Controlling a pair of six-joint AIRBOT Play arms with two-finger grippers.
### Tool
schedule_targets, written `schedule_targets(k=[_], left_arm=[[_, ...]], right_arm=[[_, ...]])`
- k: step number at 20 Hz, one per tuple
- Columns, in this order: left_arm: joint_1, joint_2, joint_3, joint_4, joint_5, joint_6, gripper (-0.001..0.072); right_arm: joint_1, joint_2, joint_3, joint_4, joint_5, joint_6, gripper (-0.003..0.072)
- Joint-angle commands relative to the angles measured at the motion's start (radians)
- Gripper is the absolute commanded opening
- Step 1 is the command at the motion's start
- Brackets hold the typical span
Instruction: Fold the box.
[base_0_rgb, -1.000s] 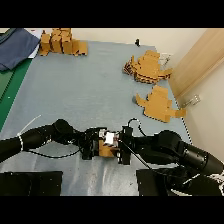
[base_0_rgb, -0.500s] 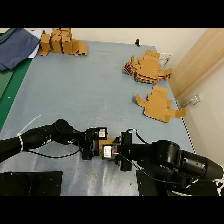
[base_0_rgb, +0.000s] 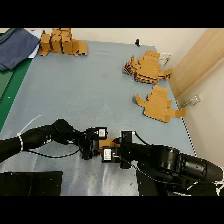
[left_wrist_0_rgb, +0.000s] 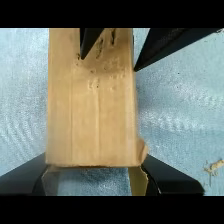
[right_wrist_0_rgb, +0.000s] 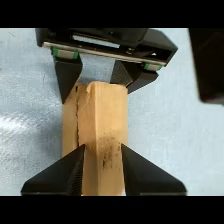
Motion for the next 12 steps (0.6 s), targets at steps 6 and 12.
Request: schedule_targets(k=[6, 12], left_arm=[[0.0, 0.0, 0.0, 0.0, -0.002, 0.0, 0.0426], [0.0, 0.0, 0.0, 0.0, -0.002, 0.0, 0.0426]], right_arm=[[0.002, 0.017, 0.0, 0.005, -0.006, 0.007, 0.022], [0.002, -0.023, -0.006, 0.031, -0.004, 0.007, 0.0217]])
